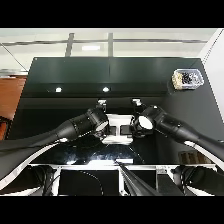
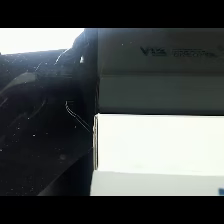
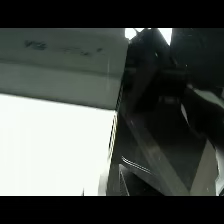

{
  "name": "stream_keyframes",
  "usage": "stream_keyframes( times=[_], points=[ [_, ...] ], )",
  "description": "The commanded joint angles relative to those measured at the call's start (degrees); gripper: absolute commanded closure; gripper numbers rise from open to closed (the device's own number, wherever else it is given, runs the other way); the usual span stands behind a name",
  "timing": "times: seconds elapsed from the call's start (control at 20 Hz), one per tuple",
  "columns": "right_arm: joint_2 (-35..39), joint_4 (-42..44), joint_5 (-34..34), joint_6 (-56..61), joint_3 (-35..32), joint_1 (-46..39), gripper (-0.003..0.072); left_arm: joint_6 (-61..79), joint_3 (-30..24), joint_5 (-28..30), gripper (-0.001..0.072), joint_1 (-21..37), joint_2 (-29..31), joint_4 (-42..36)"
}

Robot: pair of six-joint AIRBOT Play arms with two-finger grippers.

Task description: Fold the box and place the chain.

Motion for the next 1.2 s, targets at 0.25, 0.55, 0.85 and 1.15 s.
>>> stream_keyframes(
  times=[0.25, 0.55, 0.85, 1.15],
  points=[
    [17.2, -15.4, 9.2, -2.7, 0.0, -4.7, 0.0412, 0.0, 0.0, 0.0, 0.0682, 0.0, 0.0, 0.0],
    [19.0, -36.9, 9.7, -9.4, -0.3, -21.9, 0.0413, 0.0, 0.0, 0.0, 0.0682, 0.0, 0.0, 0.0],
    [14.3, -28.8, -16.8, -9.2, -1.6, -48.4, -0.0034, 0.0, 0.0, 0.0, 0.0682, 0.0, 0.0, 0.0],
    [-8.3, 1.9, -16.6, -13.6, 16.9, -61.5, -0.0032, 0.0, 0.0, -0.2, 0.0682, 0.0, 0.0, 0.0]
  ],
)
